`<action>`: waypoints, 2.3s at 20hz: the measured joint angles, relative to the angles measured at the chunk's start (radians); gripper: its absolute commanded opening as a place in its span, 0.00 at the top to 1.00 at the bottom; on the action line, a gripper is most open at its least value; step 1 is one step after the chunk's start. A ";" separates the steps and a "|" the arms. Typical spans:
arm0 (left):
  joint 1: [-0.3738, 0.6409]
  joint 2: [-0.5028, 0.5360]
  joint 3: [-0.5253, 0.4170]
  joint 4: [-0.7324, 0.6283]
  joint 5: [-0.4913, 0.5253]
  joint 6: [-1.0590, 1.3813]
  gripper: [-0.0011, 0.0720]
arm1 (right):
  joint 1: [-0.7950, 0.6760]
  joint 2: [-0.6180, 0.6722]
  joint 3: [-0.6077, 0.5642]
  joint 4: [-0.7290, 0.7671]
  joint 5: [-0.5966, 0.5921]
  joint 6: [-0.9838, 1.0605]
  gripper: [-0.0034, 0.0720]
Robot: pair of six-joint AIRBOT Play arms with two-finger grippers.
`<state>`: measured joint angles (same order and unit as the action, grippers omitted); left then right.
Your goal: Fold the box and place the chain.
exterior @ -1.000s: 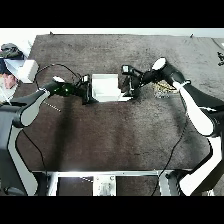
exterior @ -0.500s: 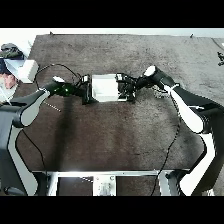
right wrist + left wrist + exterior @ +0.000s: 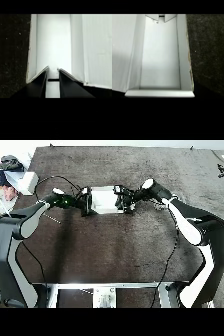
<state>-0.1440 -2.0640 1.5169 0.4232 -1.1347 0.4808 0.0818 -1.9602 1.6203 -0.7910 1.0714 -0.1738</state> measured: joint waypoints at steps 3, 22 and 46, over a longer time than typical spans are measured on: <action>0.000 0.000 0.000 0.000 0.000 0.000 0.35 | 0.005 -0.002 0.000 0.023 0.000 -0.010 0.68; -0.001 0.000 0.000 -0.001 -0.002 -0.002 0.35 | 0.010 -0.019 0.000 0.047 -0.007 -0.018 0.25; -0.002 0.000 0.000 -0.002 0.001 -0.002 0.35 | -0.134 0.219 -0.003 -0.365 0.024 0.996 0.98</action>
<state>-0.1455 -2.0640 1.5169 0.4213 -1.1336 0.4786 -0.0521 -1.7409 1.6176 -1.1561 1.0954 0.8219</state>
